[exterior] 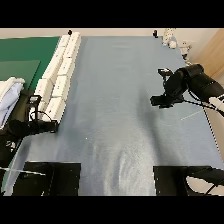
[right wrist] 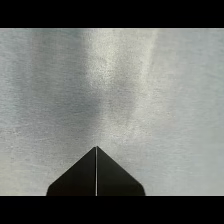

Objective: Fold the box.

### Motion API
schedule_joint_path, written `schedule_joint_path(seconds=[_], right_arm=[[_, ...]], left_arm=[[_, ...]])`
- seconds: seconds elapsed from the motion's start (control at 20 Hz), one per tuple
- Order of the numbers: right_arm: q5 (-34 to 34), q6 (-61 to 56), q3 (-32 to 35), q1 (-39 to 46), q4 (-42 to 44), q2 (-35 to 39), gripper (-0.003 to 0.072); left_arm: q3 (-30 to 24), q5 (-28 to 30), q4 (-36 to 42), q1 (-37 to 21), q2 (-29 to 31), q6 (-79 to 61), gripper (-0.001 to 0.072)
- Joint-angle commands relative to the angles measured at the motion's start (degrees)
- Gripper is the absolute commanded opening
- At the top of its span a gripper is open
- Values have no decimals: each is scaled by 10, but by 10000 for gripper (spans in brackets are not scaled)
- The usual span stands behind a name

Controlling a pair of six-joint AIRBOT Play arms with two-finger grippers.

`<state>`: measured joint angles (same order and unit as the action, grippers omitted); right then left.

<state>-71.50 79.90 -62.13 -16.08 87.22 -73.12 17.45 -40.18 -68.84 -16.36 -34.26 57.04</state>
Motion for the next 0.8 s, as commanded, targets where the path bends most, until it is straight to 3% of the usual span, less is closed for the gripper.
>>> schedule_joint_path(seconds=[0.0,0.35,0.75], right_arm=[[0,0,0,0,0,0,6],[0,0,0,0,0,0,5],[0,0,0,0,0,0,5]], left_arm=[[-10,45,-4,-1,-33,-6,468],[-10,87,-2,-1,-136,-6,468],[-10,87,-2,0,-143,-6,468]])
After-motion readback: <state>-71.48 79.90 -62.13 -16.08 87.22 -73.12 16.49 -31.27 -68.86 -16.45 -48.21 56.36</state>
